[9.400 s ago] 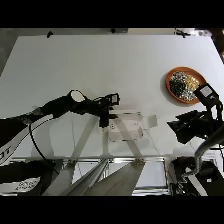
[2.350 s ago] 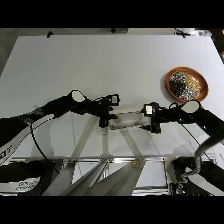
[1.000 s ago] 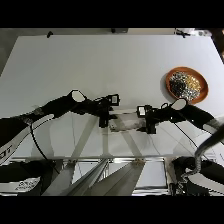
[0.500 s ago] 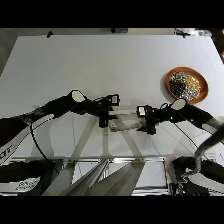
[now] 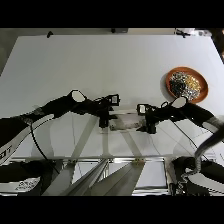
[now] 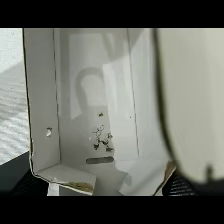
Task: Fold the box and place the chain.
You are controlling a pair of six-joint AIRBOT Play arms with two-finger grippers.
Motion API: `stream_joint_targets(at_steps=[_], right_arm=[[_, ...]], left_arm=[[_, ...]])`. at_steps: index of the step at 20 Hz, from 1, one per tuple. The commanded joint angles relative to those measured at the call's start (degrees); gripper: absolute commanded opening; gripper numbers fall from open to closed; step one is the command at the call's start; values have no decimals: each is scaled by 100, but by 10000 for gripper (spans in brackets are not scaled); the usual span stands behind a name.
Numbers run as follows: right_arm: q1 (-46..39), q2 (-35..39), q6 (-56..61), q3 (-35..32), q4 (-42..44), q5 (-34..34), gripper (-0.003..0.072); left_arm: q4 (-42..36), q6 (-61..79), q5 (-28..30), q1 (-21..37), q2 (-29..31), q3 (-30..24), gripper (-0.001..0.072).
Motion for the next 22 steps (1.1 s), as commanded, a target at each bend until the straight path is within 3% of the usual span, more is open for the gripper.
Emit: stream_joint_targets(at_steps=[1, 13, 16, 20, 22], right_arm=[[-39, -59, -11, 55, 9, 203, 720], [216, -345, -184, 59, 162, 70, 709], [214, -350, -138, 59, 94, 63, 659], [214, -350, -140, 59, 96, 44, 656], [214, -350, -138, 59, -33, 59, 590]], left_arm=[[-2, 0, -9, -2, 2, 4, 12], [-2, 0, -9, -2, 2, 2, 12], [-2, 0, -9, -2, 2, 2, 12], [-2, 0, -11, -2, 2, 2, 12], [-2, 0, -9, -2, 2, 2, 12]])
